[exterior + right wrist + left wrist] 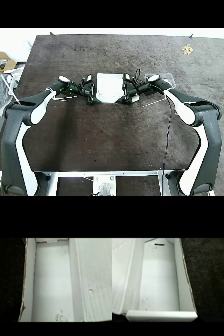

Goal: Fold the box and place the chain.

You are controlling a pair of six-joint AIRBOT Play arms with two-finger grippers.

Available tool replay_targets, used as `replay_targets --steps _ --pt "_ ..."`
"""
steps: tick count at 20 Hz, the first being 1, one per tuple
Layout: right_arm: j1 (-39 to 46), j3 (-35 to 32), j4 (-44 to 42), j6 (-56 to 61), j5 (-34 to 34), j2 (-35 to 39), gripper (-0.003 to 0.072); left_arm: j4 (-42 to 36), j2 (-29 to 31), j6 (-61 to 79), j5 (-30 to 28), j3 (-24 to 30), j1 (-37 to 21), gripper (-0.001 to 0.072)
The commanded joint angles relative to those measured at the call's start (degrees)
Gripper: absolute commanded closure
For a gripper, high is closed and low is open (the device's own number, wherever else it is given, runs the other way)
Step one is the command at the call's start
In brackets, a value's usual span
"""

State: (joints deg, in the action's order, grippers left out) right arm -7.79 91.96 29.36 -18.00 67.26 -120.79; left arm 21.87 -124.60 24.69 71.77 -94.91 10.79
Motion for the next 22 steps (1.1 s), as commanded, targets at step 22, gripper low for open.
replay_targets --steps 22 --pt "0.0 0.0 0.0 0.0 0.0 0.0 0.0312 -1.3 -0.1 -0.7 -2.8 -0.1 0.1 0.0251"
